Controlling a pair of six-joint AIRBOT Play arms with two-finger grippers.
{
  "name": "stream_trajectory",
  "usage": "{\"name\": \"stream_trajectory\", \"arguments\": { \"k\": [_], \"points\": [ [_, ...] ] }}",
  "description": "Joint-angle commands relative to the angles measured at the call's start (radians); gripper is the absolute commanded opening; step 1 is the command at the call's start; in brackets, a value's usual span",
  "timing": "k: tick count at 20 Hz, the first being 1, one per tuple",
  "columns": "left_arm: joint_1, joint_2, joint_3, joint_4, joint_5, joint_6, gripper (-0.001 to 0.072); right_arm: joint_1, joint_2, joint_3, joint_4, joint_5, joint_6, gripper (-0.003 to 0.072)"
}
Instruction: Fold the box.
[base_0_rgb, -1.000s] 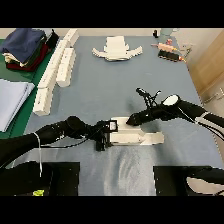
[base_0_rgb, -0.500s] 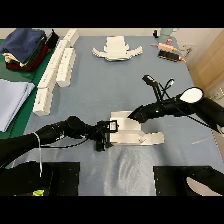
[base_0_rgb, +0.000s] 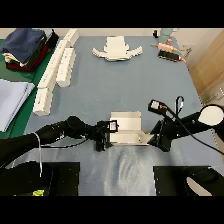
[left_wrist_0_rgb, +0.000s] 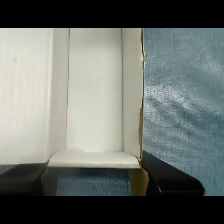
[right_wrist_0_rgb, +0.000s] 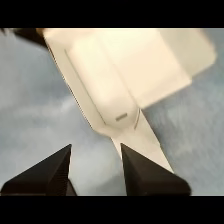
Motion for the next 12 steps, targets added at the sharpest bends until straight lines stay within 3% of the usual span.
{"name": "stream_trajectory", "arguments": {
  "k": [1, 5, 11, 12],
  "points": [
    [-0.001, 0.0, 0.001, 0.0, 0.0, 0.0, 0.0401, 0.002, 0.031, -0.129, -0.084, -0.146, -0.255, 0.0503],
    [-0.001, 0.0, 0.001, 0.0, 0.0, 0.0, 0.0401, 0.003, 0.028, -0.224, 0.053, -0.393, -0.56, 0.0503],
    [-0.001, 0.0, 0.001, 0.0, 0.0, 0.0, 0.0401, 0.003, -0.032, -0.227, 0.163, -0.424, -0.667, 0.048],
    [-0.001, 0.0, 0.001, 0.0, 0.0, 0.0, 0.0401, 0.003, -0.045, -0.227, 0.191, -0.425, -0.684, 0.0387]
  ]
}}
